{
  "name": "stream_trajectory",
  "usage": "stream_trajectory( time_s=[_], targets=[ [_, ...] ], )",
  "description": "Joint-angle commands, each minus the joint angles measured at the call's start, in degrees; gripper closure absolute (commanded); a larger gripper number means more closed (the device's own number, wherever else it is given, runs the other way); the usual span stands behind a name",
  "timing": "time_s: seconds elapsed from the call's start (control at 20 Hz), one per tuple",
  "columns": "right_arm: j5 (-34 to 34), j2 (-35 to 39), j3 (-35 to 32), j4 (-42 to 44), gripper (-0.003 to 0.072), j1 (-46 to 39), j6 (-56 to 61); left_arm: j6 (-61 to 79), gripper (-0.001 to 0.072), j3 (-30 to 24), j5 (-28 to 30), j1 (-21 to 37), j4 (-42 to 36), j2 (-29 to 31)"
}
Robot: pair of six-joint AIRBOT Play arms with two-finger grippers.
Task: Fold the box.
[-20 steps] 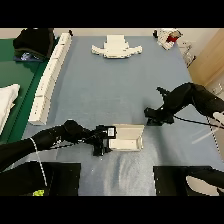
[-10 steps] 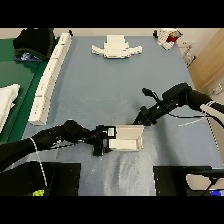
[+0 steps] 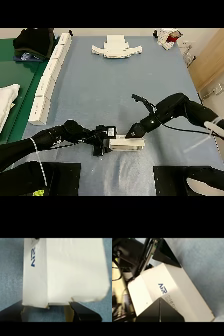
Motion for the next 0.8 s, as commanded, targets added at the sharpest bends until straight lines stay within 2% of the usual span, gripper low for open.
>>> stream_trajectory(
  time_s=[0.0,0.25,0.35,0.75],
  targets=[
    [13.9,8.8,-5.7,-0.8,0.0681,5.9,-5.0,0.0,0.0242,0.0,0.0,0.0,0.0,0.0],
    [28.5,18.8,-13.5,-3.6,0.0681,14.5,-5.9,0.0,0.0241,0.0,0.0,0.0,0.0,0.0],
    [32.3,21.5,-15.6,-5.4,0.0681,16.9,-5.9,0.0,0.0242,0.0,0.0,0.0,0.0,0.0],
    [35.5,22.7,-17.5,-11.9,0.068,21.7,-5.8,0.0,0.0242,0.0,0.0,0.0,0.0,0.0]
  ],
)
